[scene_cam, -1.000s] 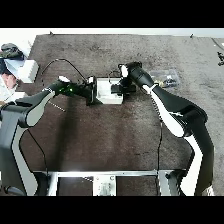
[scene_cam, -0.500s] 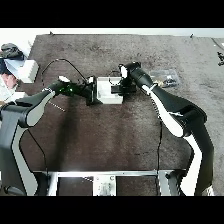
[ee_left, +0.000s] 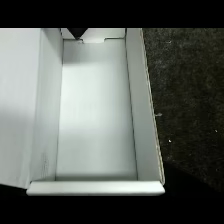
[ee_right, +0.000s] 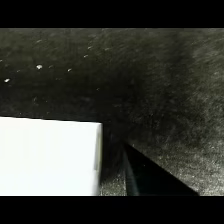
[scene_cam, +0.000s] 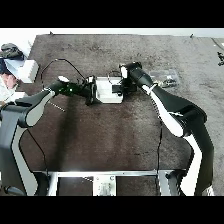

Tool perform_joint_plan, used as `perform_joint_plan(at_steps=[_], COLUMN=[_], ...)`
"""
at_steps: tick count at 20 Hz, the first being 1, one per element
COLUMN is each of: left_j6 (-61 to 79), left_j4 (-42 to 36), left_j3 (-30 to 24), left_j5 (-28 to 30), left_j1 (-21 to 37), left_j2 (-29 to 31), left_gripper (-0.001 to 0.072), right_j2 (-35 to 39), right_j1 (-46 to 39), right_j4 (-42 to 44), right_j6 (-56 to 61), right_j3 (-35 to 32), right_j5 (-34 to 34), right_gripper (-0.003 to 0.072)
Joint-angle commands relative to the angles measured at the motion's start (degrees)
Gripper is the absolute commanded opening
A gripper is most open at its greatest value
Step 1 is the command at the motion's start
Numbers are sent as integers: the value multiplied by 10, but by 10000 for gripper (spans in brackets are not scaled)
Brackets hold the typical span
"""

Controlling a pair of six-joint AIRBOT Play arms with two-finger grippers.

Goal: Fold the box and place the chain.

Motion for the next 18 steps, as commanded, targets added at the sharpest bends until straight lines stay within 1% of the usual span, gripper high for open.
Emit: perform_joint_plan(at_steps=[1, 3, 4, 5, 7, 10, 14, 18], left_j6=[0, 0, 0, 0, 0, 0, 0, 0], left_j4=[0, 0, 0, 0, 0, 0, 0, 0], left_j3=[0, 0, 0, 0, 0, 0, 0, 0], left_j5=[-1, -1, -1, -1, -1, -1, -1, -1], left_j1=[-1, -1, -1, -1, -1, -1, -1, -1], left_j2=[0, 0, 0, 0, 0, 0, 0, 0], left_gripper=[263, 264, 264, 264, 264, 263, 264, 264], right_j2=[6, 13, 14, 14, 14, 24, 77, 147], right_j1=[1, 1, 1, 1, 2, 2, 1, -3], right_j4=[4, 11, 17, 27, 43, 43, 41, 5], right_j6=[-4, -10, -14, -21, -31, -45, -88, -140], right_j3=[0, 0, 1, 0, 1, 1, 1, 1], right_j5=[-3, -3, -2, -2, -3, -3, -9, -23], right_gripper=[264, 270, 437, 482, 482, 482, 482, 482])
